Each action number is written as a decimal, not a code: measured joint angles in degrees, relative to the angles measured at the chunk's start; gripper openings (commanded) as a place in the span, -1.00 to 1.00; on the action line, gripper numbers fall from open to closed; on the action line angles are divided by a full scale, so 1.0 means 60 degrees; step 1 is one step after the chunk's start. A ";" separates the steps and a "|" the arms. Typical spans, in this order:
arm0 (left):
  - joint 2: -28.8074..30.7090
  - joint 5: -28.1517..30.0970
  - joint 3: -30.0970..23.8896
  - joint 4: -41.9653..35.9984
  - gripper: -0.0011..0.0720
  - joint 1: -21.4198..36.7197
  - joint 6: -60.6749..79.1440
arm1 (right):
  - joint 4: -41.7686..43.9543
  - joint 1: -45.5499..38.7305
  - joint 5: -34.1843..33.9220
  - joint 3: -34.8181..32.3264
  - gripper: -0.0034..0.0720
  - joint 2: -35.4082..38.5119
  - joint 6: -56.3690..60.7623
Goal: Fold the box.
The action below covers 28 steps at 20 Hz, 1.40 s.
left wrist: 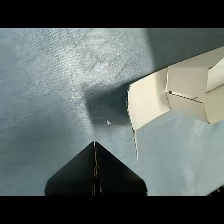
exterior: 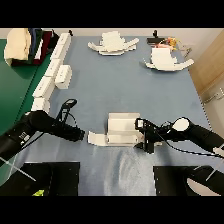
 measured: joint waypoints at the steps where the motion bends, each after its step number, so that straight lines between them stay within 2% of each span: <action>1: -0.0215 0.0211 -0.0186 -0.0350 -0.94 -0.0087 0.0025 | 0.0000 0.0000 0.0000 0.0000 0.43 0.0000 0.0000; 8: -0.1497 0.2269 -0.0619 -0.2688 -0.93 -0.1559 0.0652 | 0.0000 0.0000 0.0000 0.0000 0.43 0.0000 -0.0004; 9: -0.1555 0.2415 -0.0576 -0.2896 -0.86 -0.1679 0.0721 | 0.0000 0.0000 0.0000 0.0000 0.43 0.0000 0.0000; 10: -0.1577 0.2466 -0.0514 -0.3049 -0.08 -0.1763 0.0754 | -0.0004 0.0000 0.0000 0.0000 0.43 0.0000 -0.0004; 11: -0.1585 0.2492 -0.0437 -0.3158 0.32 -0.1829 0.0769 | 0.0000 0.0000 0.0000 0.0000 0.43 0.0000 -0.0004; 24: -0.1555 0.2014 0.0255 -0.3657 0.32 -0.1982 0.0532 | 0.0000 0.0000 0.0000 0.0000 0.43 0.0000 -0.0004; 28: -0.1563 0.2197 0.0277 -0.4062 0.32 -0.1993 0.0543 | -0.0004 -0.0004 0.0000 0.0000 0.43 0.0000 -0.0004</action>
